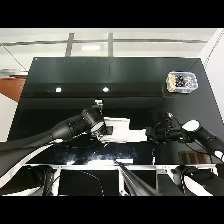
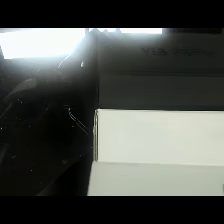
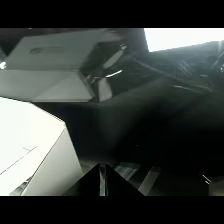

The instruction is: Fold the box and place the chain.

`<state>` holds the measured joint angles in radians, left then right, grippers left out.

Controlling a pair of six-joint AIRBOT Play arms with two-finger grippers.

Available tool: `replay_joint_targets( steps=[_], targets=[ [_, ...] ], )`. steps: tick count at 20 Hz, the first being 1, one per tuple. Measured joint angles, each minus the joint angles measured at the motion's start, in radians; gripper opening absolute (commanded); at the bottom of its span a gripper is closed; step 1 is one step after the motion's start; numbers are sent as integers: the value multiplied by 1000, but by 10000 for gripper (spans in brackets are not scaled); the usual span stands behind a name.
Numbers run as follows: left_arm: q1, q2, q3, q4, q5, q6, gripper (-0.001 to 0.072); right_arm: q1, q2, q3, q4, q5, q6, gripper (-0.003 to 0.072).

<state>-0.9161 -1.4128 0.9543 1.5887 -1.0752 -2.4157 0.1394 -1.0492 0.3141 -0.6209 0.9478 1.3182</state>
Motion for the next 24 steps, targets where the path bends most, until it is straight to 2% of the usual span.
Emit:
replay_joint_targets(
  steps=[3,4,10,12,14,16,24],
  targets=[
    [0,0,0,0,0,0,34,35,-3,8,71,8,-61,625],
    [0,0,0,0,0,0,33,43,-4,16,88,25,-84,675],
    [0,0,0,0,0,0,33,71,-5,91,109,94,-151,673],
    [0,0,0,0,0,0,33,91,-5,111,111,97,-156,569],
    [0,0,0,0,0,0,34,122,-5,130,111,72,-145,568],
    [0,0,0,0,0,0,33,159,-5,154,92,44,-118,464],
    [0,0,0,0,0,0,34,317,-5,215,-57,-64,103,461]
  ],
)
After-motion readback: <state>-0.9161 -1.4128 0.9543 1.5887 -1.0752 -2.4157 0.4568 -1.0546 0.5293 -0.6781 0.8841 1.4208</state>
